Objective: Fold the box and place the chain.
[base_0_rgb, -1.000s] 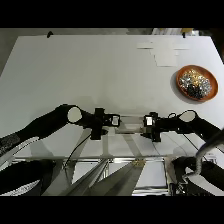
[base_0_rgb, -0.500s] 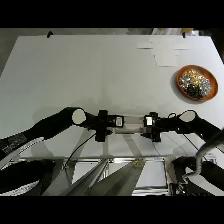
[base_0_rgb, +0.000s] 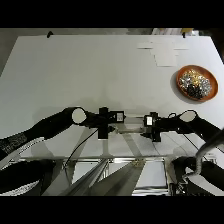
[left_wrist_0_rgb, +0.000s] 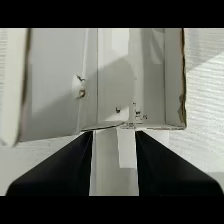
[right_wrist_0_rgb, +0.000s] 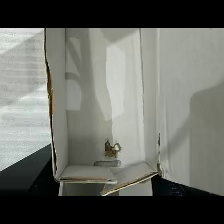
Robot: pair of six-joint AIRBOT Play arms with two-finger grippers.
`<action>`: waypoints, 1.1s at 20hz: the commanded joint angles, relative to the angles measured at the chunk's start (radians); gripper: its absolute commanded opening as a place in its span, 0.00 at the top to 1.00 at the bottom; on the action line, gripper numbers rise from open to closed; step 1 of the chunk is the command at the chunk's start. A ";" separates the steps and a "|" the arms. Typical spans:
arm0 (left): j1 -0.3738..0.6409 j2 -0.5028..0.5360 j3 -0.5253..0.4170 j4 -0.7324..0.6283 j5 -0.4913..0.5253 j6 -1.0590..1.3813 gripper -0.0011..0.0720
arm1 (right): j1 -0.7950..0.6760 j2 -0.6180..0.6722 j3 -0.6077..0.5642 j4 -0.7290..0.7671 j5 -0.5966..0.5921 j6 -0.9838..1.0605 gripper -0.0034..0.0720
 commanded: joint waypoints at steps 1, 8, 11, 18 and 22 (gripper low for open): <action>-0.006 0.000 0.000 -0.013 0.015 0.001 0.62 | 0.001 0.000 0.000 0.000 0.000 0.000 0.41; -0.050 -0.034 0.000 -0.068 0.030 0.004 0.78 | 0.001 0.000 0.000 0.000 0.000 0.000 0.41; -0.051 -0.034 0.000 -0.080 0.034 0.004 0.77 | 0.000 0.000 0.000 0.000 0.000 0.000 0.41; -0.051 -0.032 0.000 -0.101 0.028 0.000 0.44 | 0.001 0.000 0.000 0.000 0.000 0.000 0.41; -0.043 -0.003 0.000 -0.095 0.013 -0.097 0.67 | 0.000 0.000 0.000 0.000 0.000 0.000 0.41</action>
